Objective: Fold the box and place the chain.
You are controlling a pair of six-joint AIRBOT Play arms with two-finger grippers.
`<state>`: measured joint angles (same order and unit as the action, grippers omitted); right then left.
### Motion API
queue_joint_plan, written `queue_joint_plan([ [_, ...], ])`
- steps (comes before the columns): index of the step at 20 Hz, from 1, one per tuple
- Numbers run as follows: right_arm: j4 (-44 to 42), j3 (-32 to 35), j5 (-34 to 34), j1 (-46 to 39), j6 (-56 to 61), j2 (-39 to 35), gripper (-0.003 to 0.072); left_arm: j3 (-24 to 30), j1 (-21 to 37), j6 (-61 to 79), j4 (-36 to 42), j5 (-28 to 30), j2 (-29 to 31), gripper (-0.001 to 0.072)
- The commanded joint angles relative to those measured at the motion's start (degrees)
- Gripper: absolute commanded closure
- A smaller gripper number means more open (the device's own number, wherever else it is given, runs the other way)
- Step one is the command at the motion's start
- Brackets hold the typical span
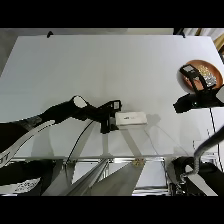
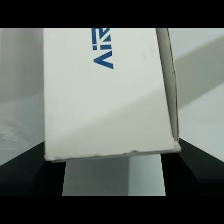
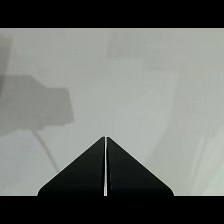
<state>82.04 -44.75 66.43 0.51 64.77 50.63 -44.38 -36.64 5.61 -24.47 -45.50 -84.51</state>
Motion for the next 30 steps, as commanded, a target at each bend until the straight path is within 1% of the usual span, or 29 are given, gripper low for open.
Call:
queue_joint_plan([
  [1,-0.2,-0.1,0.0,0.0,0.2,0.0,0.067,0.0,0.3,-5.3,0.7,6.9,6.7,0.0708],
  [3,-0.2,-0.1,0.0,0.0,0.2,0.0,0.067,0.0,1.6,-12.6,0.2,13.5,11.7,0.0708],
  [4,-0.2,-0.1,0.0,0.0,0.2,0.0,0.067,0.0,2.8,-15.1,-0.5,15.6,14.1,0.0708],
  [7,-0.2,-0.1,-0.1,0.0,0.1,0.0,0.067,0.0,7.5,-22.8,-4.7,18.7,20.8,0.0708],
  [9,-0.2,0.0,-0.2,0.0,0.1,0.0,0.067,0.0,11.6,-32.0,-11.9,19.1,25.1,0.0709],
  [11,-0.2,0.0,-0.6,0.0,0.1,0.0,0.067,0.0,16.9,-49.0,-22.7,18.3,29.1,0.0708],
  [13,-0.2,0.0,-1.1,0.0,0.1,0.0,0.067,0.0,23.3,-67.0,-35.7,14.3,32.9,0.0708],
  [14,-0.2,0.0,-1.4,0.0,0.1,0.0,0.067,0.0,26.4,-74.0,-43.5,10.7,34.6,0.0708],
  [16,-0.2,-0.1,-1.9,0.0,0.1,0.0,0.067,0.0,31.8,-83.5,-58.4,2.5,37.2,0.0708],
  [17,-0.2,0.0,-2.2,0.0,0.1,0.0,0.067,0.0,34.4,-86.4,-63.9,-1.2,37.9,0.0708],
  [18,-0.2,0.0,-2.7,0.0,0.1,0.0,0.067,0.0,37.5,-88.7,-66.9,-4.2,38.3,0.0708],
  [20,-0.2,0.0,-3.2,0.0,0.1,0.0,0.067,0.1,44.0,-89.6,-66.1,-6.2,38.3,0.0708],
  [23,-0.2,0.0,-3.1,0.0,0.1,0.0,0.067,2.2,50.3,-89.6,-64.8,-5.4,38.2,0.0708],
  [25,-0.2,0.0,-3.3,0.0,0.1,0.0,0.067,5.7,52.5,-89.6,-64.7,-4.3,38.2,0.0708],
  [26,-0.2,0.0,-3.7,0.0,0.2,0.0,0.067,8.3,53.2,-89.6,-64.7,-3.5,38.2,0.0708],
  [28,-0.2,0.0,-3.9,0.0,0.2,0.0,0.067,13.9,53.5,-89.6,-64.7,-0.9,38.2,0.0708],
  [30,-0.2,0.0,-3.9,0.0,0.2,0.0,0.067,17.7,53.5,-89.4,-63.8,1.0,38.2,0.0708],
])
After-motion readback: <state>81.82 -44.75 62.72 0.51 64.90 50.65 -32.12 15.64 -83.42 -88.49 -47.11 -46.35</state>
